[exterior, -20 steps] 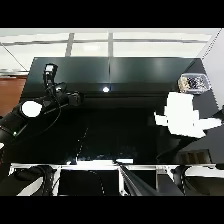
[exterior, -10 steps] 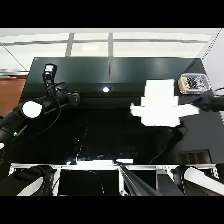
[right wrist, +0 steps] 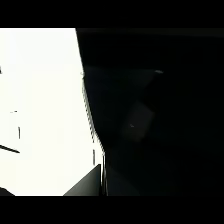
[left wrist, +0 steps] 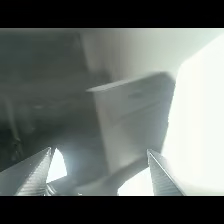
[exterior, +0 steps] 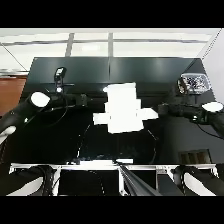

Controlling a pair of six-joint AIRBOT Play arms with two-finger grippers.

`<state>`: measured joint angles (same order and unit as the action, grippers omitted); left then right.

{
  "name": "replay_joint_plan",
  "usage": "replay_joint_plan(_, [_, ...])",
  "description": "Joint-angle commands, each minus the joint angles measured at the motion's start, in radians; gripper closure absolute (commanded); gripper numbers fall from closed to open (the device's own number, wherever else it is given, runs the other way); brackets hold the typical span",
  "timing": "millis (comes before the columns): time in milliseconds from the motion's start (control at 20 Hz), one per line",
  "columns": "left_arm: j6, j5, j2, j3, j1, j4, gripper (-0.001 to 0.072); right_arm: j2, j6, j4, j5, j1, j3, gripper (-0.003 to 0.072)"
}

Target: Fold the box and place the chain.

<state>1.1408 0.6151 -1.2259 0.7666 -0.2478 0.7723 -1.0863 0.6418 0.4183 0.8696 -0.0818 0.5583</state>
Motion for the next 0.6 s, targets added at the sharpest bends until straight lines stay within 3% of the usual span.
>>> replay_joint_plan(0, [-0.198, 0.311, -0.199, 0.146, 0.059, -0.221, 0.0003, 0.008, -0.011, -0.021, -0.066, 0.091, -0.021, 0.0673])
replay_joint_plan(100, [-0.394, 0.451, -0.305, 0.199, 0.093, -0.423, 0.0003, 0.008, -0.011, -0.020, -0.066, 0.091, -0.021, 0.0673])
replay_joint_plan(150, [-0.435, 0.502, -0.350, 0.226, 0.094, -0.448, 0.0003, 0.008, -0.011, -0.020, -0.066, 0.091, -0.021, 0.0673])
replay_joint_plan(300, [-0.436, 0.618, -0.462, 0.309, 0.054, -0.355, 0.0006, 0.008, -0.011, -0.020, -0.065, 0.091, -0.021, 0.0673])
replay_joint_plan(400, [-0.436, 0.628, -0.520, 0.358, 0.018, -0.341, 0.0010, 0.008, -0.011, -0.017, -0.064, 0.091, -0.021, 0.0673])
replay_joint_plan(500, [-0.438, 0.653, -0.571, 0.417, -0.019, -0.325, 0.0027, 0.008, -0.011, -0.016, -0.065, 0.091, -0.021, 0.0673])
replay_joint_plan(550, [-0.441, 0.690, -0.595, 0.450, -0.035, -0.285, 0.0069, 0.008, -0.010, -0.016, -0.064, 0.091, -0.021, 0.0673])
